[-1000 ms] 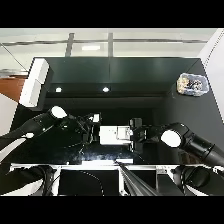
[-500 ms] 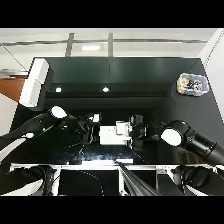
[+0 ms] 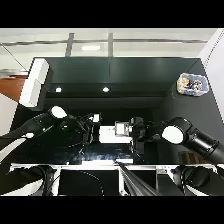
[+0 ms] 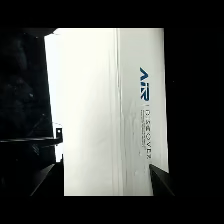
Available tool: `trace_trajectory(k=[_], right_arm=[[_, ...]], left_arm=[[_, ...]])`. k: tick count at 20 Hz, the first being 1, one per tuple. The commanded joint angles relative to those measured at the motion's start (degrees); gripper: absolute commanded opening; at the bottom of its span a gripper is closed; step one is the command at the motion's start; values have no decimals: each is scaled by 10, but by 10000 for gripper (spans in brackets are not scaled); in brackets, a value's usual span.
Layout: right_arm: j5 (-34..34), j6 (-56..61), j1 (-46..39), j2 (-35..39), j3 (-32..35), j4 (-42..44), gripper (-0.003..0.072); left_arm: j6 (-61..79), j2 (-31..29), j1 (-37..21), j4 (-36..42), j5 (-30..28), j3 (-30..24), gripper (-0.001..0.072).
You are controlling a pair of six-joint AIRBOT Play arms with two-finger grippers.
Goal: Fold the box and place the chain.
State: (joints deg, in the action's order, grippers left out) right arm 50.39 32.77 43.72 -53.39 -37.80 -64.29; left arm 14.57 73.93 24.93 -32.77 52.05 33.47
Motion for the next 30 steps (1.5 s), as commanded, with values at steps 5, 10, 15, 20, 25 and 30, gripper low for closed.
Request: trace_trajectory(k=[5,10,15,20,25,30], right_arm=[[-24,2,0,-7,-1,-4,695],[-75,11,-2,-37,-1,-8,694],[-110,19,-2,-47,-1,-9,693],[-122,53,-9,-58,-1,-33,694],[-71,57,-10,-44,-28,-17,697],[45,104,-10,7,-92,-16,696]], left_arm=[[0,0,0,0,0,0,532],[0,0,0,0,0,0,531],[0,0,0,0,0,0,531],[0,0,0,0,0,0,531],[0,0,0,0,0,0,532],[0,0,0,0,0,0,531]])
